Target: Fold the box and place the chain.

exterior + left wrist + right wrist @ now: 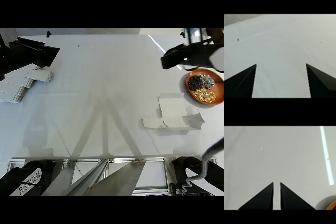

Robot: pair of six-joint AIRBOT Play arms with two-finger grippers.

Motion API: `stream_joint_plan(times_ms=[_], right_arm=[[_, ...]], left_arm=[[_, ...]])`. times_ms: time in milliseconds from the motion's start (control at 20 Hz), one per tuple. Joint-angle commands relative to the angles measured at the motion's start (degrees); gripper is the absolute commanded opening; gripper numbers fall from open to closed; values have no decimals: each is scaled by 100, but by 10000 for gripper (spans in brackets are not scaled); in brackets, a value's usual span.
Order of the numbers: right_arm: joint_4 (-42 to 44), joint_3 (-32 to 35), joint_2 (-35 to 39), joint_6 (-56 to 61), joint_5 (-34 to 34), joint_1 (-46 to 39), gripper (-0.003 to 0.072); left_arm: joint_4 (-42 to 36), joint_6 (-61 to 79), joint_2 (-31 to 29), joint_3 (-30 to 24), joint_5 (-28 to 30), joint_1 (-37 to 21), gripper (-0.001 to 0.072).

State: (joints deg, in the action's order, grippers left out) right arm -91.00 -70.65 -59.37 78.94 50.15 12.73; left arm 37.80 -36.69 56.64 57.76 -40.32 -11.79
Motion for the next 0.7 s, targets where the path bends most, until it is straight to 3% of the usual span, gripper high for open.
stream_joint_plan(times_ms=[0, 150, 300, 450, 650], right_arm=[[-1080, -42, 813, 813, 516, -2, 104], [-1628, -42, 1513, 1314, 1381, -2, 143], [-2192, -42, 1932, 1727, 2616, -2, 323], [-2616, -42, 2048, 1727, 3644, -2, 346], [-2975, -39, 1897, 1644, 4253, -262, 419]], left_arm=[[2, -2, -4, 0, -2, 2, 698], [2, 0, -4, 0, 0, 2, 698], [2, 0, -4, 0, 0, 2, 698], [2, 0, -4, 0, -2, 2, 698], [2, 0, -4, 0, 0, 2, 698]])
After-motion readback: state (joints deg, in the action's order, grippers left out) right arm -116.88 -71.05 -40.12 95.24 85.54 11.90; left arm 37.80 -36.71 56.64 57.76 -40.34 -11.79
